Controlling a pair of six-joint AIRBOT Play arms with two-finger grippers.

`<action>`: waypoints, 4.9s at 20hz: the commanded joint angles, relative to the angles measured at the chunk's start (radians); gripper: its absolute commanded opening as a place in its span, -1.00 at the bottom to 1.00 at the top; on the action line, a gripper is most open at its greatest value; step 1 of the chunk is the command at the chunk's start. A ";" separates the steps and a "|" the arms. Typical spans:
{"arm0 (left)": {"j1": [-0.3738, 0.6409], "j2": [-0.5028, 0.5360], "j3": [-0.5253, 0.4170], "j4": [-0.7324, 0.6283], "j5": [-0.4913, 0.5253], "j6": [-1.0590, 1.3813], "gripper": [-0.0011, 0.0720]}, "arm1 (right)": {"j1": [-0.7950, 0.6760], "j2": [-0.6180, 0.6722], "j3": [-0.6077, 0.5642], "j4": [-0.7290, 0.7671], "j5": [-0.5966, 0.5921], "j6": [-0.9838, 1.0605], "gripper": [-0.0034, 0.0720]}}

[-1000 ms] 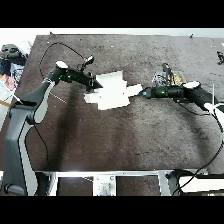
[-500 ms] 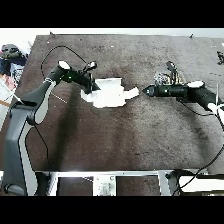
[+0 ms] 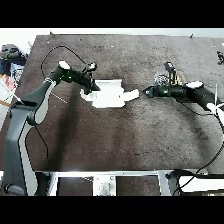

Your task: Fold the box and place the chain.

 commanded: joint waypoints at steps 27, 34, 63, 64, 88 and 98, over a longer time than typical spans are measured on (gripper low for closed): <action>0.002 0.000 0.000 0.002 -0.001 0.008 -0.94 | 0.431 -0.082 0.000 -0.112 -0.385 -0.705 0.71; 0.001 0.000 0.000 0.002 -0.001 0.008 -0.94 | 0.386 -0.046 0.005 -0.105 -0.354 -0.680 0.71; 0.001 0.000 0.000 -0.005 -0.001 0.008 -0.94 | 0.245 -0.412 0.536 -0.139 0.193 -0.630 0.69; 0.001 0.000 0.000 -0.005 -0.001 0.008 -0.94 | 0.245 -0.423 0.549 -0.138 0.200 -0.631 0.69; 0.001 -0.001 0.000 -0.005 -0.001 0.008 -0.94 | 0.272 -0.589 0.728 -0.201 0.342 -0.571 0.68; 0.001 -0.001 0.000 -0.005 -0.001 0.008 -0.94 | 0.282 -0.594 0.728 -0.218 0.319 -0.571 0.65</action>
